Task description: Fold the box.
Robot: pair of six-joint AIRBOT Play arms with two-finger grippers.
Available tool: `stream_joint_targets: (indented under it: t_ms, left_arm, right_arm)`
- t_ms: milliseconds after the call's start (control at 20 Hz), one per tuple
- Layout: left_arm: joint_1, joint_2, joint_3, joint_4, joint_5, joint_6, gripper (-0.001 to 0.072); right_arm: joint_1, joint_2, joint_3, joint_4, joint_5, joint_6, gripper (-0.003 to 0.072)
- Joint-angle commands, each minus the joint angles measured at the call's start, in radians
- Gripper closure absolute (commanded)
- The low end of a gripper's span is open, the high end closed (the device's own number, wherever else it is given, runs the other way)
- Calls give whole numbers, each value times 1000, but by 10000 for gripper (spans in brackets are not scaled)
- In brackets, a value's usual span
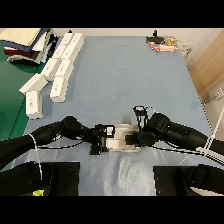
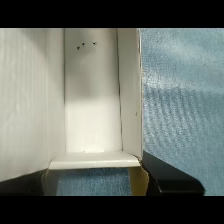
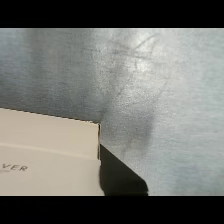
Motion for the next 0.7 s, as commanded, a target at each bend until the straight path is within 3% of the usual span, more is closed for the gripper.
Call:
stream_joint_targets:
  t_ms: [0, 150, 200, 300, 350, 650]
  left_arm:
    - [0, 0, 1, 0, -1, 5, 203]
    - [0, 1, 1, 0, -1, 5, 203]
    - [0, 1, 1, 0, -1, 5, 203]
    - [0, 1, 1, 0, -1, 5, 204]
    - [0, 0, 1, 0, -1, 5, 204]
    - [0, 1, 1, 0, -1, 5, 203]
  right_arm:
    - [2, 0, 1, -11, 17, -6, 684]
    - [2, 0, 1, -10, 21, -6, 683]
    - [2, 0, 1, -10, 28, -6, 652]
    - [2, 0, 1, -9, 36, -6, 305]
    - [2, 0, 1, -9, 34, -6, 263]
    - [2, 0, 1, -17, 22, -6, 262]
